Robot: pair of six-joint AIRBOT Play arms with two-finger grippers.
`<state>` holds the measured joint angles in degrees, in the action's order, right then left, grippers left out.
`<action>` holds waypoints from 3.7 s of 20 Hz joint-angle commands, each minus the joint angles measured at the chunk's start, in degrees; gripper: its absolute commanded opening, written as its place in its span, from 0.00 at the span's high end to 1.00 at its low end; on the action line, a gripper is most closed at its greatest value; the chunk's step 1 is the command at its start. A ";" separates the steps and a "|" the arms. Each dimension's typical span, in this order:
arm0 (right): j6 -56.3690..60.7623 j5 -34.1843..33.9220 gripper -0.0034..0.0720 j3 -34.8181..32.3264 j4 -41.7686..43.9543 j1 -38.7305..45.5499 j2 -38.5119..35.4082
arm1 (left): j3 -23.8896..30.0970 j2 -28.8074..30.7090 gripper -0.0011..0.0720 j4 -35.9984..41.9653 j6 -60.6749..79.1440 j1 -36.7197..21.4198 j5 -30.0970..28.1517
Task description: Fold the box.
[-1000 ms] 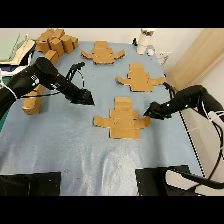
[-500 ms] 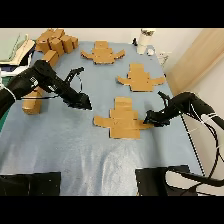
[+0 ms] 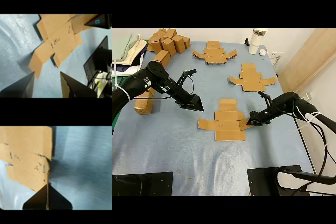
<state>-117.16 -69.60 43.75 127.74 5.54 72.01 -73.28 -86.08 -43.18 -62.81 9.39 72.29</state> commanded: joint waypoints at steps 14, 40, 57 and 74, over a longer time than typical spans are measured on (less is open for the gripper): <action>-9.94 16.20 0.95 -8.28 4.00 -17.11 -13.46 | 5.09 -9.01 0.04 15.93 10.23 -4.04 -4.07; -9.84 19.52 0.39 -8.28 2.58 -17.07 -13.40 | 4.76 -15.96 0.97 29.88 31.63 -4.13 0.26; 2.78 25.88 0.95 -2.21 1.14 -12.90 -13.51 | 24.79 5.99 0.97 39.93 78.66 7.06 -21.88; 2.78 30.56 0.95 -2.23 1.73 -14.36 -13.38 | 29.79 4.35 0.97 37.59 87.41 8.98 -22.73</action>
<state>-114.43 -39.42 41.50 129.45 -8.58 58.63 -43.75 -81.43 -5.43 24.18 18.24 49.71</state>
